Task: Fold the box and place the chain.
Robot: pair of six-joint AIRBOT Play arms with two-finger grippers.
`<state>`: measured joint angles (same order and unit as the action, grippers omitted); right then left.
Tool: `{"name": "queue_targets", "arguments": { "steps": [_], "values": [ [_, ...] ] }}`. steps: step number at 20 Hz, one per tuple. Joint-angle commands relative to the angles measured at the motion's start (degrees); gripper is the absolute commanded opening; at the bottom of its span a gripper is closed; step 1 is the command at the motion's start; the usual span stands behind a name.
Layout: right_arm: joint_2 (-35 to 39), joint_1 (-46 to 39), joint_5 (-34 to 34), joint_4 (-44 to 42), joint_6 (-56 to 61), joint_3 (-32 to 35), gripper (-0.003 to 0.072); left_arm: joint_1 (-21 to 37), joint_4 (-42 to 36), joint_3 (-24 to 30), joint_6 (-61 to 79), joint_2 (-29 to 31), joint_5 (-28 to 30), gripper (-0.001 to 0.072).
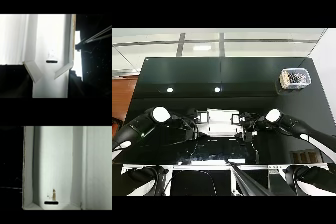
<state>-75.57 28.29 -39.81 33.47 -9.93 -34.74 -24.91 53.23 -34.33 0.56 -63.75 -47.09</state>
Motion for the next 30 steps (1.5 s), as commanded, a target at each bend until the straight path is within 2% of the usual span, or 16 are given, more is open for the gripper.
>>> {"name": "queue_targets", "arguments": {
  "steps": [1,2,3,4,10,15,21,22,24,29,30],
  "values": [
    [0.0,0.0,0.0,0.0,0.0,0.0,0.0244,-2.5,1.4,0.0,1.6,-1.7,0.6,0.0439],
    [0.0,0.0,0.0,0.0,0.0,0.0,0.0245,-3.4,1.4,0.0,1.6,-1.8,1.4,0.0278],
    [0.0,0.0,0.0,0.0,0.0,0.0,0.0245,-4.1,1.4,0.0,1.5,-1.8,2.2,0.0195],
    [0.0,0.0,0.0,0.0,0.0,0.0,0.0245,-4.4,1.4,0.0,0.7,-1.8,3.0,0.0166],
    [0.0,0.0,0.0,0.0,0.0,0.0,0.0245,-4.7,0.3,0.0,-1.0,-1.8,4.7,0.0144],
    [0.0,0.0,0.0,0.0,0.0,0.0,0.0245,-4.7,-6.2,0.0,-1.0,-2.1,4.7,0.0146],
    [0.0,0.0,0.0,0.0,0.0,0.0,0.0245,-4.7,-17.1,0.0,-2.3,-5.4,4.7,0.0146],
    [0.0,0.0,0.0,0.0,0.0,0.0,0.0245,-4.7,-17.0,0.0,-2.3,-5.8,4.6,0.0145],
    [0.0,0.0,0.0,0.0,0.0,0.0,0.0245,-4.7,-15.0,0.0,-2.5,-6.3,4.3,0.0033],
    [0.0,0.0,0.0,0.0,0.0,0.0,0.0245,-4.7,-14.8,-0.1,-3.9,-6.3,4.4,0.0037],
    [0.0,0.0,0.0,0.0,0.0,0.0,0.0245,-4.7,-14.8,-0.1,-3.9,-6.3,4.4,0.0087]
  ]
}}
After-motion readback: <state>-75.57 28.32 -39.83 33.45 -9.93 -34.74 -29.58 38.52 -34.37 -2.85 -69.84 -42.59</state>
